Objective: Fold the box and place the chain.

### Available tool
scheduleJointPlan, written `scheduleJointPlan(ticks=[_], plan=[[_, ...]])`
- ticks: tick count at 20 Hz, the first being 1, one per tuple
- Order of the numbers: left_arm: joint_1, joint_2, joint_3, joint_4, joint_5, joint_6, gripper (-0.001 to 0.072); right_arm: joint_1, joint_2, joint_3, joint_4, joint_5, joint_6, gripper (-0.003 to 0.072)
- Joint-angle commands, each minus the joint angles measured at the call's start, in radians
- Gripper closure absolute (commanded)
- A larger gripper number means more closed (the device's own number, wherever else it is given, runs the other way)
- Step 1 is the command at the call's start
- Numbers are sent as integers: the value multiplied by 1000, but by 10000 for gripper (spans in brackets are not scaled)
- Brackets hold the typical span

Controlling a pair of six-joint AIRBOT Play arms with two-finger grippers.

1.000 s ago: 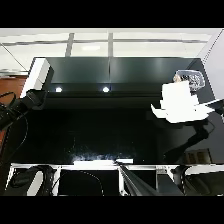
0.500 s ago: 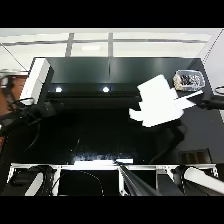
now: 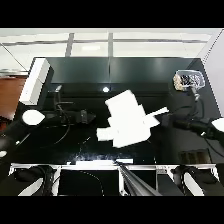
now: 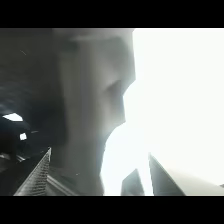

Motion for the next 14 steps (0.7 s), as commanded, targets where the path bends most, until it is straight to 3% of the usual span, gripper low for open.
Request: scheduleJointPlan(ticks=[1, 6, 11, 14], plan=[[-21, -171, 0, -310, -88, 277, 4, 140, 53, -42, -22, -67, -10, 639], [14, -414, 0, -655, -272, 630, 4, 159, 53, -42, -20, -107, -4, 640], [14, -516, 5, -700, -322, 778, 4, 159, 53, -42, -20, -107, 0, 639], [13, -557, 39, -702, -433, 902, 5, 159, 53, -42, -21, -107, 9, 639]])
